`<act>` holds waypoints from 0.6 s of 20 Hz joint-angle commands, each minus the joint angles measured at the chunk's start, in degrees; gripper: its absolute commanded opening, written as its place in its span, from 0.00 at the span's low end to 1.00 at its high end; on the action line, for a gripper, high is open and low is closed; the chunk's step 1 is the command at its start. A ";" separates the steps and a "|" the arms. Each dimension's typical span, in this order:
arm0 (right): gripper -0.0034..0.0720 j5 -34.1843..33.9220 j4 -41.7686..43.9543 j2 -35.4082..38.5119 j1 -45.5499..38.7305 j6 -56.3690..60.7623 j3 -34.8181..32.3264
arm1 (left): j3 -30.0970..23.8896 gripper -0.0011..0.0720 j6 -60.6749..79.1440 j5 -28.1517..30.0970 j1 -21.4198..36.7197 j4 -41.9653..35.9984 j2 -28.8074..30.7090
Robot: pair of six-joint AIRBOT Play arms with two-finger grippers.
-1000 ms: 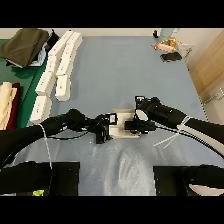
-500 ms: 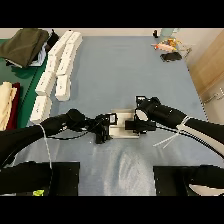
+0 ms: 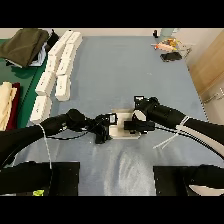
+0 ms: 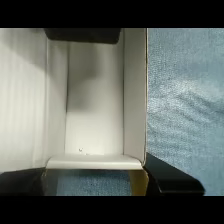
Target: Fold the box.
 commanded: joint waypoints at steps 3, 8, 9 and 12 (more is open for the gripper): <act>0.05 2.56 -0.57 0.04 0.04 0.02 0.07 | 0.07 0.61 0.00 0.09 -0.02 0.00 0.04; 0.61 2.36 0.07 0.24 0.09 0.00 0.07 | 0.07 0.61 0.00 0.09 -0.02 0.00 0.04; 0.61 2.36 0.68 0.55 0.09 0.00 0.07 | 0.07 0.62 0.00 0.09 -0.02 -0.02 0.04; 0.61 2.86 1.84 3.08 0.07 0.02 0.09 | 0.07 0.62 0.00 0.09 -0.02 0.00 0.04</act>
